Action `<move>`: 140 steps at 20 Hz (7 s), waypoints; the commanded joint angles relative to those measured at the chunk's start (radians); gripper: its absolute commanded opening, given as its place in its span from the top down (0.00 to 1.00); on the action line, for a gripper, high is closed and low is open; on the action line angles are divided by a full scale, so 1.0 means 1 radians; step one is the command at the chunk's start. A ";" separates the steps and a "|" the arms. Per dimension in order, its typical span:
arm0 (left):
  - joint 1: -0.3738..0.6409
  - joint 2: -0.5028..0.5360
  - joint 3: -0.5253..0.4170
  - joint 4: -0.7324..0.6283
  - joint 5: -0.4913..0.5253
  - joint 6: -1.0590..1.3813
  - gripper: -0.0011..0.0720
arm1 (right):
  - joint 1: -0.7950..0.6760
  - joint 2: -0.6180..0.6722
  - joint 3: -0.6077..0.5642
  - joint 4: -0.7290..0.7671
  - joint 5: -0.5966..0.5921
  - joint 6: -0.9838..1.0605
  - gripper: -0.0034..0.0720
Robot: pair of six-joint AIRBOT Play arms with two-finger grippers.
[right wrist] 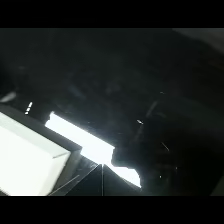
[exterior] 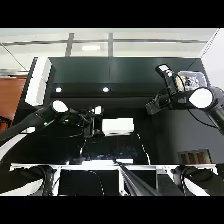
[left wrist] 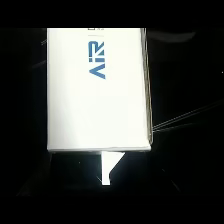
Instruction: Fold the box and place the chain.
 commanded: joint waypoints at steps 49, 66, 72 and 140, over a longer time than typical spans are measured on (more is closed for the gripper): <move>-0.364 -0.216 0.375 0.413 -0.026 -0.628 0.67 | -0.250 0.001 0.001 0.030 0.114 0.058 0.94; 0.851 0.088 0.279 0.787 -0.505 -1.387 0.67 | -0.250 0.001 0.000 -0.022 0.082 0.058 0.94; 1.051 0.088 0.266 0.761 -0.318 -1.307 0.67 | -0.250 0.001 0.000 -0.022 0.055 0.058 0.94; 0.349 0.718 -0.232 0.547 0.444 -1.365 0.95 | -0.182 0.172 -0.351 -0.092 -0.520 -0.006 0.94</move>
